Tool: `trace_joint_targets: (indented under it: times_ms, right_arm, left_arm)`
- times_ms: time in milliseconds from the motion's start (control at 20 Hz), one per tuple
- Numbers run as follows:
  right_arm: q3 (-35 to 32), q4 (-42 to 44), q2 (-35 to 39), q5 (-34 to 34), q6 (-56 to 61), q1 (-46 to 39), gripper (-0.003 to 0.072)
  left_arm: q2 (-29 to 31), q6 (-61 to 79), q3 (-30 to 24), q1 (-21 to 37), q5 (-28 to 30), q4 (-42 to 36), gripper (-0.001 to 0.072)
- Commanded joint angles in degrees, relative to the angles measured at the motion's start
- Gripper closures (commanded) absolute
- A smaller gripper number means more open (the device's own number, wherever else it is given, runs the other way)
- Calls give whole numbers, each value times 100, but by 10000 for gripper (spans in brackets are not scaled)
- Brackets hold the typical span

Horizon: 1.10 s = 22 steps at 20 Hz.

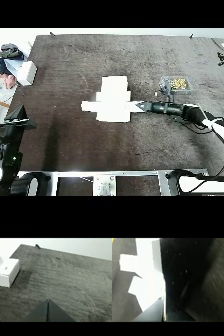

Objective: Fold the box and place the chain.

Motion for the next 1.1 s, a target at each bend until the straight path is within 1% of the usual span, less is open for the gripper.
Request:
trace_joint_targets:
  times_ms: [0, 50, 100, 150, 200, 250, 300, 400, 450, 500, 600, 700, 750, 800, 900, 950, 1050]
  right_arm:
    - [258, 177, 59, -1620, -37, 866, 695]
    - [313, 186, 59, -1878, -35, 955, 695]
    - [345, 179, 59, -2057, -35, 1023, 695]
    - [348, 186, 57, -2175, -35, 1067, 695]
    - [345, 184, 44, -2227, -35, 1113, 695]
    - [345, 195, 13, -2236, -35, 1167, 695]
    - [345, 195, 7, -2277, -37, 1235, 695]
    - [350, 216, 7, -2398, -76, 1318, 695]
    - [350, 256, 7, -2402, -76, 1318, 695]
    - [350, 260, 9, -2400, -74, 1318, 695]
    - [350, 275, 11, -2396, -74, 1318, 695]
    - [350, 275, 11, -2396, -76, 1318, 695]
    - [350, 273, 11, -2398, -76, 1318, 695]
    - [350, 269, 11, -2400, -79, 1318, 695]
    - [350, 267, 11, -2398, -79, 1318, 695]
    - [350, 269, 11, -2396, -79, 1318, 695]
    - [350, 267, 11, -2396, -79, 1318, 695]
  left_arm:
    - [-2, 17, 0, 0, -221, 4, 697]
    - [-2, 127, 0, 0, -367, 22, 582]
    - [-2, 457, 0, 0, -608, 20, 156]
    - [-2, 710, 22, 0, -890, 17, -7]
    - [-2, 907, 72, 0, -1172, 17, 118]
    - [-2, 1237, 162, 0, -1453, 17, 223]
    - [-2, 1392, 258, 0, -1596, 13, 234]
    - [-11, 1366, 455, 0, -1591, 11, 234]
    - [-116, 1342, 549, 0, -1587, 7, 235]
    - [-361, 1296, 647, 0, -1602, 4, 233]
    - [-1137, 1290, 931, 0, -1867, 4, 206]
    - [-2173, 1255, 1370, 0, -2181, 2, 206]
    - [-2776, 1257, 1674, 0, -2350, 0, 206]
    - [-3340, 1257, 1989, 0, -2568, 2, 206]
    - [-4503, 1257, 2728, 0, -3265, 11, 206]
    - [-5101, 1252, 3152, 0, -3676, 33, 206]
    - [-6220, 949, 4037, 0, -4242, 227, 207]
